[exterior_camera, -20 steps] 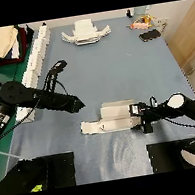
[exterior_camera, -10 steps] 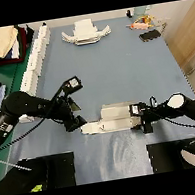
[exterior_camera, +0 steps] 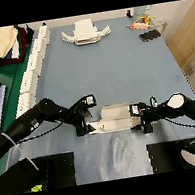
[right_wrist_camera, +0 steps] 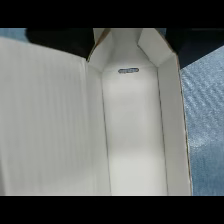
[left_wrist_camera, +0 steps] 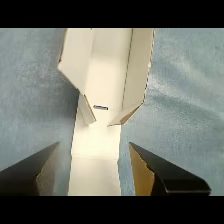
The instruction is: Fold the box.
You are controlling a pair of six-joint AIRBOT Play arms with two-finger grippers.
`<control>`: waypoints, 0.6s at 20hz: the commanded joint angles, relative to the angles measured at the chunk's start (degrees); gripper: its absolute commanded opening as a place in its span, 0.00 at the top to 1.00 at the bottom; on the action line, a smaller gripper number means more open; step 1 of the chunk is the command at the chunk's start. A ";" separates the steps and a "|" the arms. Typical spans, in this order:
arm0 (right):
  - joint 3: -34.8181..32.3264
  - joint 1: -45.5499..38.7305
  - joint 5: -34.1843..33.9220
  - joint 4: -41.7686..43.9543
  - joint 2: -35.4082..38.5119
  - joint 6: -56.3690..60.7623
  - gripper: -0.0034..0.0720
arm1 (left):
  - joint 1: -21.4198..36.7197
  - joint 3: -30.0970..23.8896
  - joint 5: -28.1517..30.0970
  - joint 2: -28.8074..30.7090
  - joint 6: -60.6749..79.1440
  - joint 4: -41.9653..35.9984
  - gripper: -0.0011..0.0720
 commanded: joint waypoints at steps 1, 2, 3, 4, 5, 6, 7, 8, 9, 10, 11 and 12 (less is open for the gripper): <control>0.07 -0.02 0.02 0.02 -0.02 0.00 0.27 | -3.15 -0.55 3.72 -6.03 7.91 -5.57 0.28; 0.07 -0.02 0.02 0.02 -0.02 0.00 0.27 | -3.69 -0.55 4.00 -6.97 7.87 -5.84 0.29; 0.07 0.00 0.02 0.02 -0.02 0.00 0.27 | -4.11 -0.55 4.02 -7.76 7.87 -5.90 0.29; 0.07 -0.02 0.02 0.02 -0.02 0.00 0.27 | -4.42 -0.55 4.02 -8.26 7.91 -6.10 0.38; 0.07 -0.02 0.02 0.02 -0.02 0.00 0.27 | -4.46 -0.55 3.98 -8.28 8.44 -6.40 0.47; 0.07 -0.02 0.02 0.02 -0.02 0.00 0.27 | -4.48 -0.52 4.20 -8.28 9.35 -7.45 0.49; 0.07 0.00 0.02 0.02 -0.02 0.00 0.27 | -4.46 -0.52 4.90 -8.28 9.38 -8.44 0.49; 0.07 -0.02 0.02 0.02 -0.02 0.00 0.27 | -4.46 -0.55 5.73 -8.28 9.38 -9.01 0.49; 0.07 0.00 0.02 0.02 -0.02 0.00 0.27 | -4.46 -0.55 6.62 -8.28 9.38 -9.31 0.57; 0.07 -0.02 0.02 0.02 -0.02 0.00 0.27 | -4.46 -0.52 7.02 -8.28 9.40 -9.31 0.66; 0.07 -0.02 0.02 0.02 -0.02 0.00 0.27 | -4.48 -0.48 6.97 -8.28 9.40 -9.35 0.67; 0.07 0.00 0.02 0.02 -0.02 0.00 0.27 | -4.79 -0.46 7.15 -8.28 9.51 -9.62 0.67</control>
